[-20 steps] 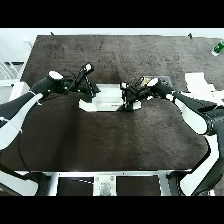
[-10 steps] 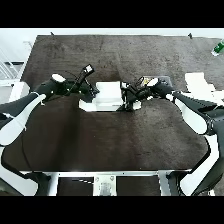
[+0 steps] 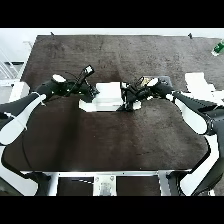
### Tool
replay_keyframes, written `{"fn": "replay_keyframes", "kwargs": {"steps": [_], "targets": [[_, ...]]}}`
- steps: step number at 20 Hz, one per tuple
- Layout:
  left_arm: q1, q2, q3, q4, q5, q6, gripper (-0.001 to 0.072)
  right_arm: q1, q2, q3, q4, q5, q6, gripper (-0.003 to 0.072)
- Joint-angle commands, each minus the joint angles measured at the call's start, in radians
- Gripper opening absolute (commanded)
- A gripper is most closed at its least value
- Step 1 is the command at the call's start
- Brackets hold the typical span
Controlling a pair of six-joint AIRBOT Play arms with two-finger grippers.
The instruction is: Fold the box and place the chain.
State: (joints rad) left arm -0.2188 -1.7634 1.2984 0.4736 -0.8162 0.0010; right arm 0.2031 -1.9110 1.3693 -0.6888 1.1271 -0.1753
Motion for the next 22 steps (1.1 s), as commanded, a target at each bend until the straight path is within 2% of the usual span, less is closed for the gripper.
{"fn": "replay_keyframes", "kwargs": {"steps": [1, 5, 8, 9, 10, 11, 13, 17, 20, 22], "targets": [[0.001, 0.002, 0.0, 0.001, -0.006, 0.002, 0.002, 0.001, -0.001, 0.0, 0.0, 0.0, 0.0, 0.0503], [0.04, 0.089, 0.01, 0.008, -0.04, 0.011, 0.002, 0.001, -0.001, 0.0, 0.0, 0.0, 0.0, 0.0503], [0.084, 0.19, 0.01, 0.136, -0.151, -0.001, 0.0024, 0.001, -0.001, 0.0, 0.0, 0.0, -0.001, 0.0503], [0.088, 0.206, 0.01, 0.208, -0.198, -0.001, 0.0209, 0.001, -0.001, 0.0, 0.0, 0.0, 0.0, 0.0503], [0.088, 0.211, 0.01, 0.269, -0.239, -0.018, 0.0591, 0.001, -0.001, 0.0, 0.0, 0.0, 0.0, 0.0503], [0.087, 0.21, 0.008, 0.315, -0.261, -0.041, 0.0656, 0.001, -0.001, 0.0, 0.0, 0.0, -0.001, 0.0503], [0.087, 0.202, 0.008, 0.381, -0.28, -0.057, 0.0656, 0.001, -0.001, 0.0, 0.0, 0.0, 0.0, 0.0503], [0.085, 0.142, 0.008, 0.371, -0.268, -0.037, 0.0655, 0.001, -0.001, 0.0, 0.0, 0.0, -0.001, 0.0503], [0.04, 0.097, 0.01, 0.39, -0.267, 0.027, 0.0655, 0.001, -0.001, 0.0, 0.0, 0.0, 0.0, 0.0503], [0.001, 0.083, 0.009, 0.425, -0.219, 0.021, 0.0655, 0.001, -0.001, 0.0, 0.0, 0.0, 0.0, 0.0503]]}}
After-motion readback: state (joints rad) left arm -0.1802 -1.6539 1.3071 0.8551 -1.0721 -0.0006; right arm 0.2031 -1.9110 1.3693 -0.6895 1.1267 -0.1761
